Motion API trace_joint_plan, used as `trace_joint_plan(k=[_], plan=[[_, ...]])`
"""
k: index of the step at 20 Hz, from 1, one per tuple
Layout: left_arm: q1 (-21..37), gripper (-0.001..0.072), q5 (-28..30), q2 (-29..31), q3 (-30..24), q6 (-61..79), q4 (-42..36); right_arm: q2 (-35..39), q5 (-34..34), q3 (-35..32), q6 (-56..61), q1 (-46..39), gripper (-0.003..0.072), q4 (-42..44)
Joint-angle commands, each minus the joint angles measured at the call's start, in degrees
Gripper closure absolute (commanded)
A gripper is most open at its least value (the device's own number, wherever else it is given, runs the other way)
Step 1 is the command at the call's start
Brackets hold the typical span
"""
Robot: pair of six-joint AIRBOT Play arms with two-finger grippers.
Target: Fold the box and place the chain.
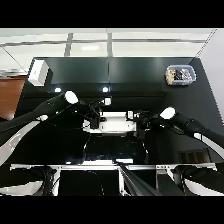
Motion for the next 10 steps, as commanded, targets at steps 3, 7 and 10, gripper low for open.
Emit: trace_joint_plan(k=[3,7,10], plan=[[0.02,0.0686,-0.02,-0.04,0.00,0.04,1.16,-0.02,-0.04,0.04,-0.11,0.04,0.0022,-0.09],[0.02,0.0686,0.00,-0.04,0.00,0.04,1.14,-0.11,-0.04,0.17,-0.11,0.04,0.0022,-0.04],[0.02,0.0686,0.00,-0.04,0.00,0.04,1.16,-0.39,0.00,0.46,-0.02,0.04,0.0022,-0.09]])
